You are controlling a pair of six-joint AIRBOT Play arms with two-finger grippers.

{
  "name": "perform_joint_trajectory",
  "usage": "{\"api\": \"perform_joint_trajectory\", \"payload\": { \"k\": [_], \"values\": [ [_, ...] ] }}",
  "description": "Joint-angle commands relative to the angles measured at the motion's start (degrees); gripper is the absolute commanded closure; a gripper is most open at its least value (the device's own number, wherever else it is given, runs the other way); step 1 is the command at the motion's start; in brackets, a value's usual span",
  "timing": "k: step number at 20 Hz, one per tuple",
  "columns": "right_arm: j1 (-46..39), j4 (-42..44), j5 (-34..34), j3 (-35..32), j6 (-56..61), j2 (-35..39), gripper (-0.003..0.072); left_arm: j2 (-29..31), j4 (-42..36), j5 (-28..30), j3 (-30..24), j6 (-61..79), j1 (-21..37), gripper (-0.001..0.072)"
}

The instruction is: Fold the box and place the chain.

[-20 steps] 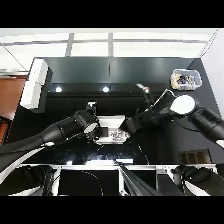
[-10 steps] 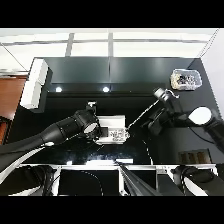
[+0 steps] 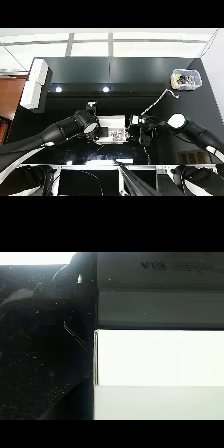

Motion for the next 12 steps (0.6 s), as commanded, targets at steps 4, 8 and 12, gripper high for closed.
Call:
{"api": "perform_joint_trajectory", "payload": {
  "k": [4, 8, 12],
  "values": [
    [1.3, 4.3, -0.8, -0.1, -8.5, -2.7, -0.0034, 0.0, 0.0, 0.0, 0.0, 0.0, 0.0, 0.0681],
    [1.3, 4.5, -0.8, -0.1, -8.7, -2.7, -0.0034, 0.0, 0.0, 0.0, 0.0, 0.0, 0.0, 0.0680],
    [1.3, 4.5, -1.0, -0.1, -8.7, -2.7, -0.0034, 0.0, 0.0, 0.0, 0.0, 0.0, 0.0, 0.0681]
  ]
}}
